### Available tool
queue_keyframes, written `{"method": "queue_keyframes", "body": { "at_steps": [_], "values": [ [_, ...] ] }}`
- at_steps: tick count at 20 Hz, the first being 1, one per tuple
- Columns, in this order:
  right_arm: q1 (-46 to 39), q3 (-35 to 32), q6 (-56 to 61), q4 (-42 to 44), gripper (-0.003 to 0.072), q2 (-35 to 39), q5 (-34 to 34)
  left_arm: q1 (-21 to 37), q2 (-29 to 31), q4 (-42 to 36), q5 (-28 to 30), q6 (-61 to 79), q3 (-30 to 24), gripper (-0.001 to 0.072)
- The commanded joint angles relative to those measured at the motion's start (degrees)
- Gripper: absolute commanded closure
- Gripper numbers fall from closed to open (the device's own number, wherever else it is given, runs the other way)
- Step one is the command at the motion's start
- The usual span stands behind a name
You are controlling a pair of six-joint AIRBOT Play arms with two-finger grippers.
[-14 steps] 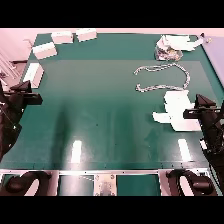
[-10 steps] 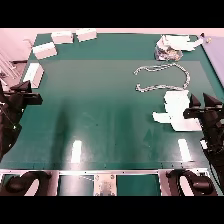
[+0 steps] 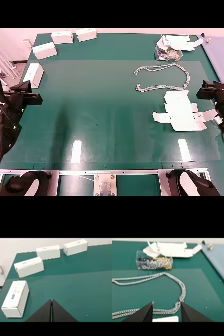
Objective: Fold the box and place the chain.
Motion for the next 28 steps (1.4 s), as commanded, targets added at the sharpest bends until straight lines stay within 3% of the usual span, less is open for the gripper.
{"method": "queue_keyframes", "body": {
  "at_steps": [1,2,5,9,14,19,28],
  "values": [
    [-12.7,9.0,22.9,-23.0,0.0295,-13.4,19.9,0.0,0.0,0.0,0.0,0.0,0.0,0.069],
    [-16.2,12.2,28.5,-30.4,0.0333,-16.6,26.4,0.0,0.0,0.0,0.0,0.0,0.0,0.069],
    [-24.9,21.8,39.8,-44.3,0.0337,-24.3,43.0,0.0,0.0,0.0,0.0,0.0,0.0,0.069],
    [-33.0,35.9,46.9,-48.7,0.0296,-32.1,55.8,0.0,0.0,0.0,0.0,0.0,0.0,0.0689],
    [-34.0,57.1,50.7,-56.4,0.0298,-45.1,72.0,0.0,0.0,0.0,0.0,0.0,0.0,0.0689],
    [-30.6,68.2,50.7,-58.5,0.0241,-58.0,80.7,0.0,0.0,0.0,0.0,0.0,0.0,0.0689],
    [-28.9,68.8,50.4,-64.5,0.0223,-63.6,80.6,0.0,0.0,0.0,0.0,0.0,0.0,0.0689]
  ]
}}
